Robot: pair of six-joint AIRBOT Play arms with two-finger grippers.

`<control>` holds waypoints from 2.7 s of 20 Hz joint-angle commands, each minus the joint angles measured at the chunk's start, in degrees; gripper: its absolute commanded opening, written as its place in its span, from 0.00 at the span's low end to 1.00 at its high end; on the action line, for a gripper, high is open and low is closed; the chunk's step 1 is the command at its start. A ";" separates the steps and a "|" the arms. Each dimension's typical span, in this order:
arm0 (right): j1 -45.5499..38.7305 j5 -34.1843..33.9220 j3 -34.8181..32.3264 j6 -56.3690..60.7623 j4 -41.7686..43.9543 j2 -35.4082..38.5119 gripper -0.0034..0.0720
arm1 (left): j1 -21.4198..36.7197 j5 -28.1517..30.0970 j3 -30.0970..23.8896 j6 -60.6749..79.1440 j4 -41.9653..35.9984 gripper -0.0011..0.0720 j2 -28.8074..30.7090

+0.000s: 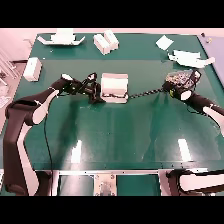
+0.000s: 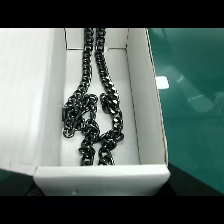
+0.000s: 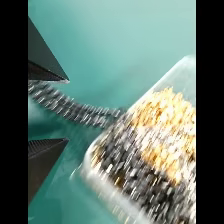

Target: Fold the box and place the chain.

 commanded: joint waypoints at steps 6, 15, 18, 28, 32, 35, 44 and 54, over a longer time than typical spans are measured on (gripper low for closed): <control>-1.73 -0.70 4.37 3.04 0.96 -5.35 0.41 | 0.02 -0.02 0.02 0.00 0.00 0.56 -0.02; -0.15 -0.24 9.29 2.56 0.90 -4.68 0.06 | 0.02 -0.02 0.02 0.00 -0.04 0.56 -0.02; 2.27 -0.17 10.49 2.38 -1.20 2.08 0.06 | 0.02 0.02 0.02 0.00 -0.04 0.56 -0.02; 14.08 -0.17 16.83 -3.85 -11.52 31.61 0.06 | 0.04 0.02 0.02 0.00 -0.04 0.56 -0.02; 19.78 -0.13 24.63 -8.22 -11.54 32.63 0.06 | 0.04 0.00 0.02 0.00 -0.04 0.56 -0.02; 24.41 -0.07 26.12 -8.22 -12.22 32.48 0.06 | 0.02 -0.02 0.02 -0.02 -0.04 0.56 -0.02; 33.99 3.39 26.10 -7.52 -12.09 24.59 0.06 | 0.04 -0.02 0.02 -0.02 -0.04 0.56 -0.02; 36.00 3.45 26.08 -6.43 -10.58 20.41 0.06 | 0.02 0.00 0.02 0.00 -0.04 0.56 -0.02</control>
